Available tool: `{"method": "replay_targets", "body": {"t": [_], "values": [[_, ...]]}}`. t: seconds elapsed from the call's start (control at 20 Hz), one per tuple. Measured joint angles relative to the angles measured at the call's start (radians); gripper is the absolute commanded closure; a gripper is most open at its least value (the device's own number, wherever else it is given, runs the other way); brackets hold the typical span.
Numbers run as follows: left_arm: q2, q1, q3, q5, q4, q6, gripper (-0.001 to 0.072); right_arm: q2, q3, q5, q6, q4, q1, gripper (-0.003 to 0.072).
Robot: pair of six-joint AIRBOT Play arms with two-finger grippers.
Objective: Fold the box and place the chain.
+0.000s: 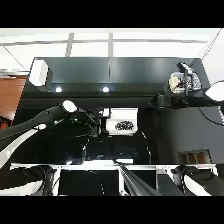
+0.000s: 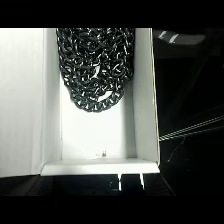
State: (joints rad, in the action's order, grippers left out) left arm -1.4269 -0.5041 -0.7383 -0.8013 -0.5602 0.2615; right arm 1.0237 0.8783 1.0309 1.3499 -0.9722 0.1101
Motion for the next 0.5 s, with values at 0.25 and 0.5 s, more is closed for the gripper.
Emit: {"method": "replay_targets", "body": {"t": [0.25, 0.5], "values": [[0.000, 0.000, 0.000, 0.006, 0.000, -0.002, 0.0419, 0.163, 0.000, -0.177, -0.267, 0.173, 0.121, -0.0017], [0.000, 0.000, 0.000, 0.007, 0.000, -0.003, 0.0419, 0.188, 0.028, -0.098, -0.716, 0.217, 0.172, -0.0017]]}}
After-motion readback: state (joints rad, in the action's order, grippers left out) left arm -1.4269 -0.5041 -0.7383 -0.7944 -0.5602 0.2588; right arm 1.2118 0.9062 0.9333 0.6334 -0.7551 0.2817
